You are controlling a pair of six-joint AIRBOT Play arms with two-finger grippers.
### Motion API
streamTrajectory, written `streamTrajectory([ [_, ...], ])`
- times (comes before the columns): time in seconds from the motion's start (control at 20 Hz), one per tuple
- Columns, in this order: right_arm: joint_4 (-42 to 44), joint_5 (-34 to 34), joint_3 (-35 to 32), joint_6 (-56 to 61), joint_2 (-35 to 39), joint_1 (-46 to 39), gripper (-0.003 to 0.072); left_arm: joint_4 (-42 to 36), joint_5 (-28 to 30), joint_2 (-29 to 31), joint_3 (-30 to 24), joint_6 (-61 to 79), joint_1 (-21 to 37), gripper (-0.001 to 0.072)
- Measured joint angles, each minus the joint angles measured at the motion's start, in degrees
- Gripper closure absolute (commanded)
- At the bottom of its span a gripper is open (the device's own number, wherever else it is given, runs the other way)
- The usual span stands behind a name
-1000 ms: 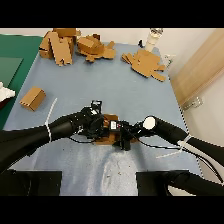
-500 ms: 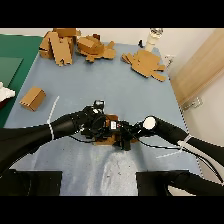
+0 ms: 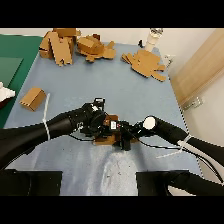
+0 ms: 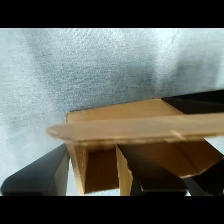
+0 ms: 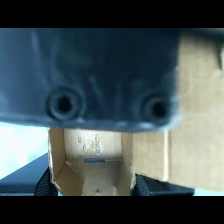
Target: Fold the box.
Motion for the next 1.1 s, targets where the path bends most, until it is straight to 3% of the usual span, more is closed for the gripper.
streamTrajectory([
  [0.5, 0.00, 0.00, 0.00, -0.02, 0.00, 0.00, 0.0239, 0.11, -5.62, -0.13, 0.33, -2.97, 0.24, 0.0326],
  [0.95, 0.00, 0.00, 0.00, 0.00, 0.00, 0.00, 0.0239, -1.62, -4.35, -1.75, 0.33, -4.70, 1.36, 0.0328],
  [1.0, 0.00, 0.00, 0.00, -0.02, 0.00, 0.00, 0.0239, -1.62, -3.74, -1.95, 0.33, -4.72, 1.38, 0.0366],
  [1.05, 0.00, 0.00, 0.00, -0.02, 0.00, 0.00, 0.0239, -1.64, -3.30, -2.19, 0.33, -4.72, 1.42, 0.0466],
  [1.1, 0.00, 0.00, 0.00, 0.00, 0.00, 0.00, 0.0239, -1.57, -3.30, -2.51, 0.33, -4.72, 1.42, 0.0481],
])
